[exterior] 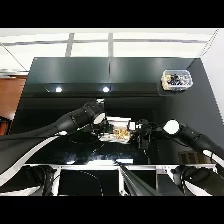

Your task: Fold the box and place the chain.

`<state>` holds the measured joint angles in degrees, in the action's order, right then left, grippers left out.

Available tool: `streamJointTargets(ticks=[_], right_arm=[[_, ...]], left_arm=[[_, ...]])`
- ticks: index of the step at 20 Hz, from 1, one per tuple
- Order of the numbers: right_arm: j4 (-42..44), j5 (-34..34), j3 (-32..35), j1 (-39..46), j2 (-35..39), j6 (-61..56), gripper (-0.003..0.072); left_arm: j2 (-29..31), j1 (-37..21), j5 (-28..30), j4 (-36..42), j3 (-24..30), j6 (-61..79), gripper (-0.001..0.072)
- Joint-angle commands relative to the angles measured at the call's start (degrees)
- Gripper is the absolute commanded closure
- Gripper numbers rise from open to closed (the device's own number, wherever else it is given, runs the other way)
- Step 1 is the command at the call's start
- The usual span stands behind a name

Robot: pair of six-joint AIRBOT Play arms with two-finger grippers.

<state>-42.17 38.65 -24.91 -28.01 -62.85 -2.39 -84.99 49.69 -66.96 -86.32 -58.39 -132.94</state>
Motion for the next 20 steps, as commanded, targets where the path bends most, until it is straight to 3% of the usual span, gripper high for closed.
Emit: streamJointTargets(ticks=[1,5,11,17,20], right_arm=[[-7.61,0.72,-0.15,0.76,4.61,-11.87,0.0673],[-10.36,8.79,-3.41,4.20,13.88,-24.68,0.0673],[-6.38,25.03,-19.98,5.27,21.31,-43.91,0.0672],[19.15,19.41,-25.81,5.27,21.29,-45.59,0.0673],[22.18,18.47,-27.74,5.27,21.27,-45.59,0.0673]], left_arm=[[-0.04,-0.02,0.22,0.04,0.02,0.02,0.0678],[-0.04,-0.02,0.22,0.04,0.02,0.04,0.0678],[-0.04,-0.02,0.24,0.04,0.02,0.02,0.0679],[-0.04,-0.02,0.24,0.04,0.02,0.02,0.0679],[-0.04,-0.02,0.26,0.04,0.02,0.04,0.0678]])
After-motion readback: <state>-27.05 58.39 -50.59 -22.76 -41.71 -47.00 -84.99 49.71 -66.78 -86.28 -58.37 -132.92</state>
